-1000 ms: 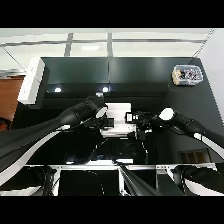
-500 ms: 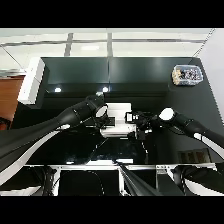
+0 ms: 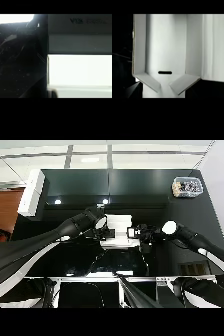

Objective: Fold the box and place the chain.

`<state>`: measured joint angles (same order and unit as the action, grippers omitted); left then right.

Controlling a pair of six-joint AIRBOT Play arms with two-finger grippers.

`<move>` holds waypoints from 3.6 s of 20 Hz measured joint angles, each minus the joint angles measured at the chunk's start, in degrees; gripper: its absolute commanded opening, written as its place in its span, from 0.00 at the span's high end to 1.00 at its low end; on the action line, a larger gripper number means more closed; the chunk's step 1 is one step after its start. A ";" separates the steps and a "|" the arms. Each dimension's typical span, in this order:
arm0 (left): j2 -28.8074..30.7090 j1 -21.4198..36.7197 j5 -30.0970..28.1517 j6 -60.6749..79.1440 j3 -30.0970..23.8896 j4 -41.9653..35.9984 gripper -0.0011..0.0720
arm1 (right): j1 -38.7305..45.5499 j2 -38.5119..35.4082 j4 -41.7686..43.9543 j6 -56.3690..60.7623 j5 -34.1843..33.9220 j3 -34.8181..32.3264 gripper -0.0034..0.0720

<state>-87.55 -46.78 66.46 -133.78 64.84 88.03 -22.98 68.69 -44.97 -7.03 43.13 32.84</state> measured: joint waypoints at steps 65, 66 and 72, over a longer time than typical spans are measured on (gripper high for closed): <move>0.00 0.11 0.13 0.72 -0.02 -0.46 0.95 | 22.18 9.70 17.64 60.59 23.30 -1.16 0.55; 0.00 0.11 0.13 0.72 -0.02 -0.48 0.95 | 21.70 9.97 17.90 59.82 23.76 -0.17 0.09; 0.00 0.11 0.11 0.72 -0.02 -0.46 0.95 | 20.04 10.43 17.84 59.52 28.20 5.05 0.18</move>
<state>-87.55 -46.68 66.57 -133.05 64.82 87.57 -2.94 79.11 -27.14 52.49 71.33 37.89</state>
